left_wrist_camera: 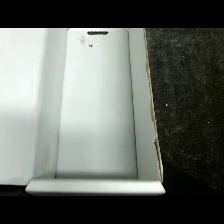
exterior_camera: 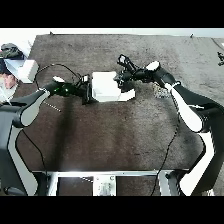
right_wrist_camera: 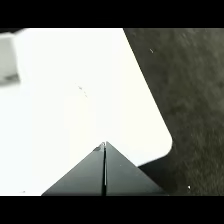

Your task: Fold the box and place the chain.

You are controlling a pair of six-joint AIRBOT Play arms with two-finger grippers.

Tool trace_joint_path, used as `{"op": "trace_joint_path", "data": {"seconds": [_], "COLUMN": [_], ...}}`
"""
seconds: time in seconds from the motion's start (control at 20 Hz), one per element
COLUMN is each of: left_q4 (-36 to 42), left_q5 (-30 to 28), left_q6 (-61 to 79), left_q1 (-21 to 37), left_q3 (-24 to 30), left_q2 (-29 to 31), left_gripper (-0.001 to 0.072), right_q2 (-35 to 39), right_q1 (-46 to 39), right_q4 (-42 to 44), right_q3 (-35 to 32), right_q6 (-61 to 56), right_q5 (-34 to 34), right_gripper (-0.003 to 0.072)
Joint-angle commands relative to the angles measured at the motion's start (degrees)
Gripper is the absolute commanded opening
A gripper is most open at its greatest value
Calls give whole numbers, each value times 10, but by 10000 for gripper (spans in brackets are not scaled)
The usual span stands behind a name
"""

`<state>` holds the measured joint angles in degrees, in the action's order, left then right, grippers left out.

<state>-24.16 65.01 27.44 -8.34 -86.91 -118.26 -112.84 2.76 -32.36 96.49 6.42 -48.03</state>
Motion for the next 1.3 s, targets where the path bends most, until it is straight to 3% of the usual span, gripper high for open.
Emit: {"op": "trace_joint_path", "data": {"seconds": [0.0, 0.5, 0.65, 0.8, 0.85, 0.9, 1.05, 1.1, 1.25], "left_q4": [0, 0, 0, 0, 0, 0, 0, 0, 0], "left_q5": [0, 0, 0, 0, 0, 0, 0, 0, 0], "left_q6": [0, 0, 0, 0, 0, 0, 0, 0, 0], "left_q1": [0, 0, 0, 0, 0, 0, 0, 0, 0], "left_q3": [0, 0, 0, 0, 0, 0, 0, 0, 0], "left_q2": [0, 0, 0, 0, 0, 0, 0, 0, 0], "left_gripper": [466, 466, 466, 466, 466, 466, 466, 466, 466], "right_q2": [-19, -18, 24, 79, 93, 105, 103, 94, 68], "right_q1": [0, 0, -10, -31, -38, -43, -46, -42, -24], "right_q4": [-7, -44, -45, -78, -105, -144, -199, -196, -184], "right_q3": [0, 1, 1, 1, 1, 1, -1, -6, -30], "right_q6": [0, 0, -1, -28, -59, -83, -92, -88, -32], "right_q5": [21, -6, 3, -66, -98, -137, -224, -225, -206], "right_gripper": [-16, -16, -16, -14, 98, 263, 315, 557, 585]}}
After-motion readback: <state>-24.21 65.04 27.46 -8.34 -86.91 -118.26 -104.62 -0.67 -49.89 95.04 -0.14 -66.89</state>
